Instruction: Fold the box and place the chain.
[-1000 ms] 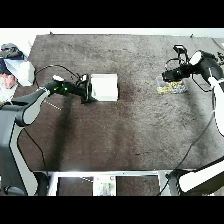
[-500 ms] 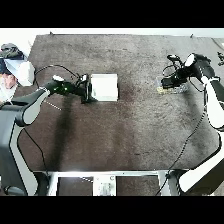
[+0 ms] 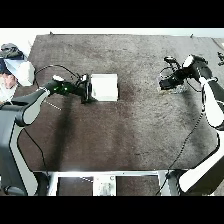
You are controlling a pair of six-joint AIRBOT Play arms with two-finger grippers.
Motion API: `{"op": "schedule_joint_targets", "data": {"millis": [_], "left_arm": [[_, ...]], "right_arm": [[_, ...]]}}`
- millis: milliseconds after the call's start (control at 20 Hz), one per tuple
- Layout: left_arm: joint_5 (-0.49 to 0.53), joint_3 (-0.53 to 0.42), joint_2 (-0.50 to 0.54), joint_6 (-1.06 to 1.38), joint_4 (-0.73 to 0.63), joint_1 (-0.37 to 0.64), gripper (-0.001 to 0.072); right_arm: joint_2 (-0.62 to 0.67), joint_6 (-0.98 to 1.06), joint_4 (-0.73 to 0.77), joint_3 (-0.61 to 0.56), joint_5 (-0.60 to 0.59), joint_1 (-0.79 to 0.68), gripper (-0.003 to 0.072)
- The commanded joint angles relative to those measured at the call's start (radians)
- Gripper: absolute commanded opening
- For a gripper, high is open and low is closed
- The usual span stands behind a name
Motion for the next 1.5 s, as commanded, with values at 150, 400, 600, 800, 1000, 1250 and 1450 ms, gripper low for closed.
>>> {"op": "schedule_joint_targets", "data": {"millis": [150,400,600,800,1000,1250,1450], "left_arm": [[0.0,0.0,0.0,0.0,0.0,0.001,0.0348],[0.0,0.0,0.0,0.0,0.0,0.001,0.0348],[0.0,0.0,0.0,0.0,0.0,0.001,0.0349],[0.0,0.0,0.0,0.0,0.0,0.001,0.0348],[0.0,0.0,0.0,0.0,0.0,0.001,0.0348],[0.0,0.0,0.0,0.0,0.0,0.001,0.0348],[0.0,0.0,0.0,0.0,0.0,0.001,0.0348]], "right_arm": [[-0.01,-0.025,-0.001,0.001,-0.014,0.002,0.0083],[0.021,-0.026,0.0,0.001,-0.025,0.002,-0.0009],[0.038,-0.029,0.0,0.001,-0.007,0.002,0.0289],[0.005,-0.029,0.0,0.001,-0.01,0.002,0.0265],[-0.011,-0.031,-0.003,0.001,-0.029,0.002,0.0264],[-0.022,-0.04,0.003,0.001,-0.04,0.003,0.0107],[0.008,-0.04,0.0,0.001,-0.047,0.003,0.0004]]}}
